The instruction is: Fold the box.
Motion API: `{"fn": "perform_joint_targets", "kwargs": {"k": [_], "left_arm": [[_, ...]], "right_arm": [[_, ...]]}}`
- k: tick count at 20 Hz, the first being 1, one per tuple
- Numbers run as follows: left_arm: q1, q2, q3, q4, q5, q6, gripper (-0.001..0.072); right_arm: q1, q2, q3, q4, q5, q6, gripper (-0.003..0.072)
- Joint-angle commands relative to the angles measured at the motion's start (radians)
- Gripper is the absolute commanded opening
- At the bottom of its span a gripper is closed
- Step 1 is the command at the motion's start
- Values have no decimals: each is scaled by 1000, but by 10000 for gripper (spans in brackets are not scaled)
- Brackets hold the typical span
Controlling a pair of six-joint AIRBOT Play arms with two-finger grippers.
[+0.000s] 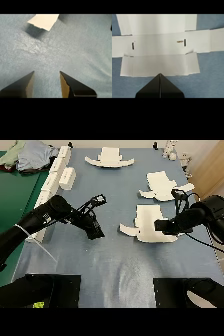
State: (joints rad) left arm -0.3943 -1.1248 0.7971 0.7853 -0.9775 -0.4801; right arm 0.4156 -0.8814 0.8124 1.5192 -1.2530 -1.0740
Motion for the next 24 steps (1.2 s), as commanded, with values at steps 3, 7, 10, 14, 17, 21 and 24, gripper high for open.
{"fn": "perform_joint_targets", "kwargs": {"k": [3,7,10,14,17,21,24], "left_arm": [[1,0,1,0,0,0,488],[1,0,1,0,0,0,488],[1,0,1,0,0,0,488],[1,0,1,0,0,0,489],[1,0,1,0,0,0,489],[1,0,1,-13,0,0,488],[1,0,1,-32,2,0,488]], "right_arm": [[-1,2,1,7,3,4,5],[-71,-6,14,-95,-36,61,264],[-322,-58,84,-95,-144,-76,264],[-710,-173,169,63,-182,-370,425],[-912,-273,218,197,-189,-587,424],[-1069,-477,312,513,-282,-809,424],[-1082,-642,394,614,-397,-851,424]]}}
